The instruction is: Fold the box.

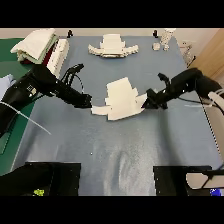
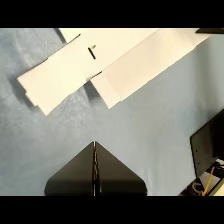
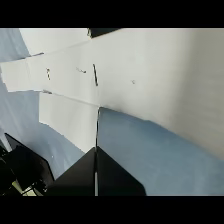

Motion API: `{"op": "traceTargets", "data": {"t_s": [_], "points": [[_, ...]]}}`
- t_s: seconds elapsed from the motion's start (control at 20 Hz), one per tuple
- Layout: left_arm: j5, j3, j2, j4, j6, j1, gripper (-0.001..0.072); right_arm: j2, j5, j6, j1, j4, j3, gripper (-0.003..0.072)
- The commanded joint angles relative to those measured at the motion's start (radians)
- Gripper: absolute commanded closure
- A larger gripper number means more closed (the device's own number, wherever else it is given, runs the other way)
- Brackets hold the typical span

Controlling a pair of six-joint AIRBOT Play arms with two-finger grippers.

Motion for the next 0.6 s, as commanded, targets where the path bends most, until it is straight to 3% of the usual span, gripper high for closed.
{"op": "traceTargets", "data": {"t_s": [0.0,0.1,0.15,0.2,0.25,0.4,0.55], "points": [[-0.055,-0.078,0.075,-0.004,0.024,0.01,0.0696,0.22,0.152,0.076,0.133,-0.009,-0.279,0.0689],[-0.019,-0.142,0.143,-0.009,0.024,0.01,0.0695,0.277,0.24,0.115,0.196,-0.04,-0.348,0.0684],[-0.011,-0.162,0.169,-0.01,0.024,0.01,0.0695,0.283,0.262,0.12,0.211,-0.051,-0.358,0.0601],[-0.01,-0.173,0.187,-0.01,0.024,0.01,0.0694,0.281,0.263,0.121,0.214,-0.06,-0.357,0.034],[-0.013,-0.174,0.195,-0.01,0.024,0.01,0.0694,0.28,0.262,0.122,0.213,-0.092,-0.351,0.0174],[-0.021,-0.173,0.193,-0.012,0.025,0.008,0.0693,0.28,0.231,0.233,0.159,-0.283,-0.286,0.0175],[-0.02,-0.173,0.193,-0.013,0.025,0.008,0.0692,0.274,0.207,0.273,-0.002,-0.395,-0.217,0.0176]]}}
